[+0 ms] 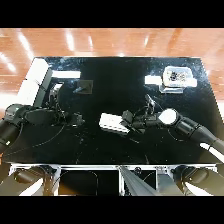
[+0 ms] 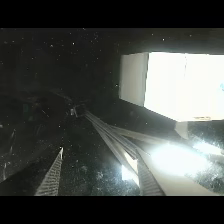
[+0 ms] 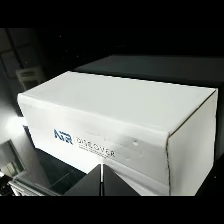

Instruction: Fold the box and place the chain.

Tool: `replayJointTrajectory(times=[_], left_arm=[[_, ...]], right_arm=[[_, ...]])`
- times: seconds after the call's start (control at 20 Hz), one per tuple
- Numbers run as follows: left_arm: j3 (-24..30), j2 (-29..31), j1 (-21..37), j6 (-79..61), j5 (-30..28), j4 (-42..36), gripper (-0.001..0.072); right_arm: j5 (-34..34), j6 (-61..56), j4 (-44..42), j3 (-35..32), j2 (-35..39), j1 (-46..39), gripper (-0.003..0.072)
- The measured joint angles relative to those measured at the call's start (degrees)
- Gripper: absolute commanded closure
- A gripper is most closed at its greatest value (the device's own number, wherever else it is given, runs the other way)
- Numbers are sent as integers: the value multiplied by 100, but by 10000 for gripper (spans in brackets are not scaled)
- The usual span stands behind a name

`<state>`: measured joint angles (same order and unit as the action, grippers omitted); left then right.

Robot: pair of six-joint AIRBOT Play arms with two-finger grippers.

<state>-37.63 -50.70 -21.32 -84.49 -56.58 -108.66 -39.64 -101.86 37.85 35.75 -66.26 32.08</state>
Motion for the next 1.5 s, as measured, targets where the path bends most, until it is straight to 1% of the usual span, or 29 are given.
replayJointTrajectory(times=[0.55, 0.75, 0.95, 1.15, 1.3, 1.5], left_arm=[[0, -24, 0, 0, 13, -4, 156], [0, -24, 0, -2, -4, -7, 156], [0, -24, 0, -26, -125, -13, 156], [0, -24, 0, -90, -190, -85, 156], [0, -24, 0, -175, -201, -155, 156], [-50, -26, 0, -802, -262, -498, 156]], right_arm=[[-74, 223, -4, -2, -186, -17, 658], [-214, 332, -15, 0, -195, -35, 658], [-656, 557, -59, -2, -197, -260, 658], [-1106, 1143, -334, -7, -203, -693, 658], [-1355, 1655, -629, 22, -203, -1029, 657], [-1932, 2426, -1259, 57, -151, -1471, 657]])
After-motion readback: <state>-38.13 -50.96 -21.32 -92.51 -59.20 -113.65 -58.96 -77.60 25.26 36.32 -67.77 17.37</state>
